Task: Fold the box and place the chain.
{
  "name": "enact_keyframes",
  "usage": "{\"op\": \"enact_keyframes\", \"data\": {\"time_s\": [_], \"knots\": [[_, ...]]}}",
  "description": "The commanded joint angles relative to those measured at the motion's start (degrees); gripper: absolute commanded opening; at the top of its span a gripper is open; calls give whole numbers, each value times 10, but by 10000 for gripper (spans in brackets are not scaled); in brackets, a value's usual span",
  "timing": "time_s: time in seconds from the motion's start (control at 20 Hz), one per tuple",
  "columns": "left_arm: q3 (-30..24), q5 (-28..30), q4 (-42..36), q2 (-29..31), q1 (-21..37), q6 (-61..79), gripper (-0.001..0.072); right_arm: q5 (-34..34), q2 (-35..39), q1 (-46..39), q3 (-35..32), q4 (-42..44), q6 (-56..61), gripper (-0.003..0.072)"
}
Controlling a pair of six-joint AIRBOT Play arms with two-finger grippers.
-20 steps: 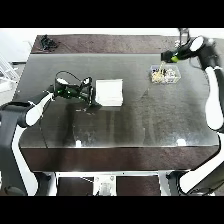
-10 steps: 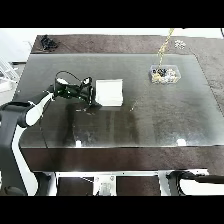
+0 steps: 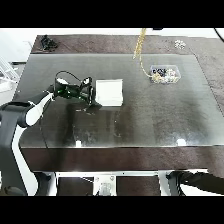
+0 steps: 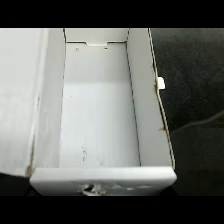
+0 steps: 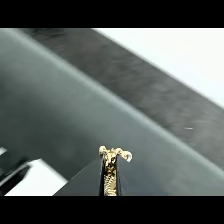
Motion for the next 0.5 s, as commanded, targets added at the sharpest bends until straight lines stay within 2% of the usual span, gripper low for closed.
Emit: {"op": "enact_keyframes", "data": {"time_s": [0.0,0.25,0.45], "knots": [[0,0,0,0,0,0,39,28,1,63,-22,0,-8,7],[0,0,0,0,0,0,39,12,1,78,-99,18,-7,8],[0,0,0,0,0,0,39,-49,-3,78,-173,33,-5,8]]}}
